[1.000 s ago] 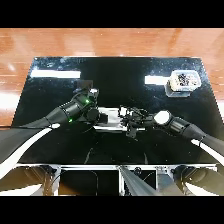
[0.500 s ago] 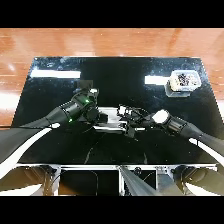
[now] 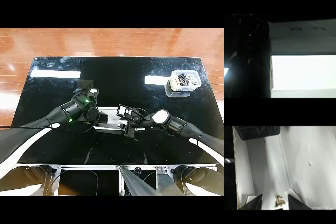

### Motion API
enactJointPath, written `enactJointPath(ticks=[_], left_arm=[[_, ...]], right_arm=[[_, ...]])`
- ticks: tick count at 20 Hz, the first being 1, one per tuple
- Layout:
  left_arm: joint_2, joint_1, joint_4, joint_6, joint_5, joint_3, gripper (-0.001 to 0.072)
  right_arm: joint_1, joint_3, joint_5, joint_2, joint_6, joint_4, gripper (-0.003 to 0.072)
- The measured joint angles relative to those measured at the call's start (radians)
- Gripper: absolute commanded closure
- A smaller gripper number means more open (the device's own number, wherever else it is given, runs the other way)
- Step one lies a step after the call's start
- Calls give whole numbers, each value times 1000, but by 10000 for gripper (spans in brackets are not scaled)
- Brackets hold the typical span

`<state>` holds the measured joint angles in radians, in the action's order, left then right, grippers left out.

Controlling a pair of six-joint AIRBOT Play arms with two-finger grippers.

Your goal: Fold the box and place the chain.

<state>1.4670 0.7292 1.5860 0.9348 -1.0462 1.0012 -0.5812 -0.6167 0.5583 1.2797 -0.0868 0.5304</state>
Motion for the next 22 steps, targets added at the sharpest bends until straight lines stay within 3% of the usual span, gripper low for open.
enactJointPath(ticks=[1, 2, 6, 10, 19, 22], left_arm=[[0, 0, 0, 0, 0, 0, 687], [0, 0, 0, 0, 0, 0, 688], [0, 0, 1, 0, -3, 0, 688], [0, 0, 4, -2, -15, 0, 688], [2, -1, 21, 0, -25, 0, 688], [3, -1, 23, 1, -23, 0, 688]], right_arm=[[0, 0, -3, 0, 0, 0, 634], [0, 0, -5, 0, 0, 0, 660], [10, 0, 4, 0, 45, 1, 659], [84, 0, 50, -18, 269, 4, 651], [415, 0, 455, -95, 866, -13, 651], [566, 0, 539, -98, 1035, 12, 651]])
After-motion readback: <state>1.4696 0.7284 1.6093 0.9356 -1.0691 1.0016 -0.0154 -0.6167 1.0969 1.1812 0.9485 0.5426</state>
